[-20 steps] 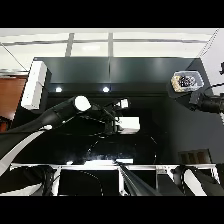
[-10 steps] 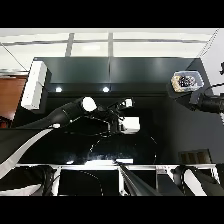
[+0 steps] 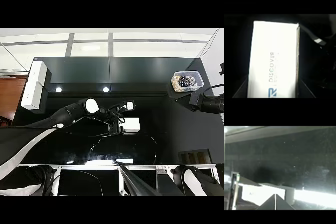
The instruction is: Fold the box and place the chain.
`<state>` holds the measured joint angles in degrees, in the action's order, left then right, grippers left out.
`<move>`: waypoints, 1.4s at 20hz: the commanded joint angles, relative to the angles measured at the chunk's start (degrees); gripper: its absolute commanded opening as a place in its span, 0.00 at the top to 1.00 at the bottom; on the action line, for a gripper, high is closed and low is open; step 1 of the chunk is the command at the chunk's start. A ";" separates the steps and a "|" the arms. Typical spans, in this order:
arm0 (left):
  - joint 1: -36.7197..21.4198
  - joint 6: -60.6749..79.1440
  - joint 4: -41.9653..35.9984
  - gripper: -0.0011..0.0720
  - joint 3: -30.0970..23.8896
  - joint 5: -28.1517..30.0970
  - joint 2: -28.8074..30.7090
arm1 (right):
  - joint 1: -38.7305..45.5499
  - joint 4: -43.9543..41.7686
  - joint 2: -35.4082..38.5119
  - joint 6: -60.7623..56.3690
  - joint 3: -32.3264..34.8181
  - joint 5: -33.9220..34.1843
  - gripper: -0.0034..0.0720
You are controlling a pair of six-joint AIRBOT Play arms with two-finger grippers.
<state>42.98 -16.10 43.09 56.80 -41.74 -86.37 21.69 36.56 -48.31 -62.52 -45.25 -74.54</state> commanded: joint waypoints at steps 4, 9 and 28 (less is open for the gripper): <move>3.69 -1.01 2.99 0.16 0.04 6.03 -2.75 | -0.02 0.15 0.04 -0.04 -0.02 0.15 0.94; 0.87 -16.98 15.65 0.55 0.02 -0.42 3.54 | -0.02 0.13 0.04 -0.04 -0.02 0.17 0.94; -81.44 -30.51 25.73 0.59 -21.33 -32.20 38.07 | -0.02 0.15 0.04 0.72 -0.02 0.22 0.94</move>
<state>-25.58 -46.85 65.01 37.54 -70.06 -51.00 21.69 36.73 -48.34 -62.30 -45.25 -74.32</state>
